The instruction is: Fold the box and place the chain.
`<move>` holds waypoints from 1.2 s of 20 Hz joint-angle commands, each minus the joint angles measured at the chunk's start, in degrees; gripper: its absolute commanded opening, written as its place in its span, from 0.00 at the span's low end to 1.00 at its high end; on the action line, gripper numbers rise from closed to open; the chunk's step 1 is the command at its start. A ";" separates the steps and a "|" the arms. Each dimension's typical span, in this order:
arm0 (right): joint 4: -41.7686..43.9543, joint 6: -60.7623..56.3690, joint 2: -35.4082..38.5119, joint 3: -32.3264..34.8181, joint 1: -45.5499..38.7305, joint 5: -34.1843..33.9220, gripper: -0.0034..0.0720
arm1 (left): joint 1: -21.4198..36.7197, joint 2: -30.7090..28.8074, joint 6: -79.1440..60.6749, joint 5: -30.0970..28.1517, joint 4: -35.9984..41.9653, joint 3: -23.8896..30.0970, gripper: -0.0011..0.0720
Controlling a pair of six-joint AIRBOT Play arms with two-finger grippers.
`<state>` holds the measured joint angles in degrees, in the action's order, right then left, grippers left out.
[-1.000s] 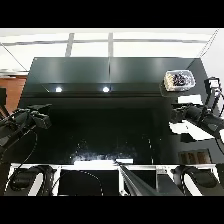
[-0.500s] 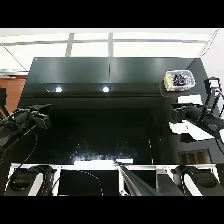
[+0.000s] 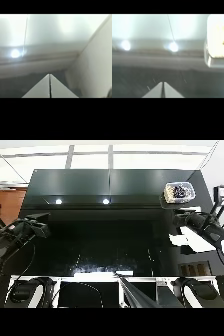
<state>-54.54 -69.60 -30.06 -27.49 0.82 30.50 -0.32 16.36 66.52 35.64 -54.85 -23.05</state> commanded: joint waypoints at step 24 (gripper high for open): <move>-22.43 -15.93 -48.63 -44.63 -55.32 38.21 1.00 | -11.50 38.27 -6.95 5.18 4.11 -17.53 0.99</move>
<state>-82.39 -88.33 -76.05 -71.37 -44.80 64.45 -11.66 53.95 60.69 40.66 -50.61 -40.14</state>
